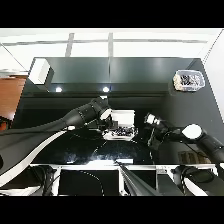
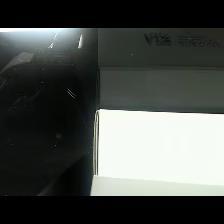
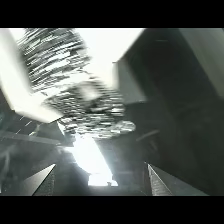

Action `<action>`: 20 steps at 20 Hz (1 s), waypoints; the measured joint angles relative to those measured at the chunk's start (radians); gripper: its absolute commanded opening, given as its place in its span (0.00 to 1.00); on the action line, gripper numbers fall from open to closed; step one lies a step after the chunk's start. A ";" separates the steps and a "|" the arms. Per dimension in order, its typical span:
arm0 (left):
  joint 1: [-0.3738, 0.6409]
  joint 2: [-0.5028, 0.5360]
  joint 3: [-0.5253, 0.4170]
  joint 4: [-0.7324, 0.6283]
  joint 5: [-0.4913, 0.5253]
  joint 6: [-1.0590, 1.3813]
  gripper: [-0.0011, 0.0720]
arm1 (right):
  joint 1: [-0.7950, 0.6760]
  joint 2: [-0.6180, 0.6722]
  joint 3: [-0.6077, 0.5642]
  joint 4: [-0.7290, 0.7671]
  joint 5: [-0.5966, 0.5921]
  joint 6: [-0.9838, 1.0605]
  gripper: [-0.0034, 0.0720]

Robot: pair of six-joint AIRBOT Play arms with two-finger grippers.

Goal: Fold the box and place the chain.

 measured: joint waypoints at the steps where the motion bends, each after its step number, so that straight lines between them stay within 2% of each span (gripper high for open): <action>1: 0.000 0.000 0.000 0.000 0.000 0.000 0.05 | 0.026 -0.022 -0.003 0.024 -0.018 -0.054 0.99; 10: 0.000 0.000 0.000 0.000 0.000 0.000 0.05 | 0.094 -0.103 -0.011 0.208 -0.123 -0.358 0.98; 20: 0.000 0.000 0.000 0.000 0.000 0.000 0.05 | 0.100 -0.152 0.018 0.235 -0.158 -0.358 0.98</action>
